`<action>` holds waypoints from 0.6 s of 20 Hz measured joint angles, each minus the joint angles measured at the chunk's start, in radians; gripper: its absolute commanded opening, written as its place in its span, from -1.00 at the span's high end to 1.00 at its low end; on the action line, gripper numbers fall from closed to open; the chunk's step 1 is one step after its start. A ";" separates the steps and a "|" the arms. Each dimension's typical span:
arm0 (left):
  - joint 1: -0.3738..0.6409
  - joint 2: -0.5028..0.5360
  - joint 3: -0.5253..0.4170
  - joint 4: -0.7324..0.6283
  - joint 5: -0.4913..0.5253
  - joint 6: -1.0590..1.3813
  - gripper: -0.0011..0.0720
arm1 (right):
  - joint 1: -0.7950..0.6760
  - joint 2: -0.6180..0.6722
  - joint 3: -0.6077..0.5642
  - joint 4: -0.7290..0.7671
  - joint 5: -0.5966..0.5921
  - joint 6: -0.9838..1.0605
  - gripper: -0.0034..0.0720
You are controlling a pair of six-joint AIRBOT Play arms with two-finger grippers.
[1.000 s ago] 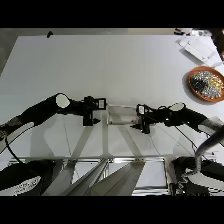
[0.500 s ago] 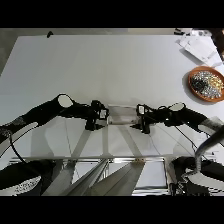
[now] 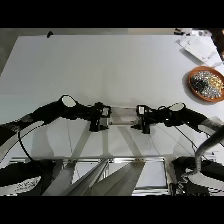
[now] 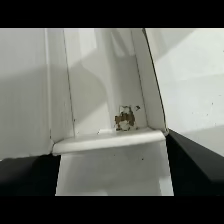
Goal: Fold the box and place the chain.
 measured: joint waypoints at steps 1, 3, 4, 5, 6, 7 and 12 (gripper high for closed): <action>0.000 -0.003 0.000 -0.010 0.000 -0.007 -0.93 | 0.000 0.000 0.000 0.000 0.000 0.000 0.06; 0.000 -0.008 0.000 -0.026 0.005 -0.023 -0.92 | 0.000 0.000 0.000 0.001 -0.001 0.001 0.06; -0.001 -0.010 0.000 -0.031 0.011 -0.028 -0.80 | 0.000 0.000 0.000 0.001 -0.001 0.001 0.06; -0.001 -0.011 0.000 -0.034 0.016 -0.035 -0.43 | 0.000 0.000 0.000 0.001 -0.001 0.001 0.06; -0.001 -0.012 0.000 -0.036 0.018 -0.043 -0.25 | 0.000 0.000 0.000 0.001 -0.001 0.002 0.06; -0.001 -0.013 0.000 -0.037 0.019 -0.053 -0.02 | 0.000 0.000 0.000 0.001 -0.002 0.001 0.06; -0.001 -0.014 0.000 -0.042 0.024 -0.110 0.22 | 0.000 0.000 0.000 0.001 -0.002 0.000 0.06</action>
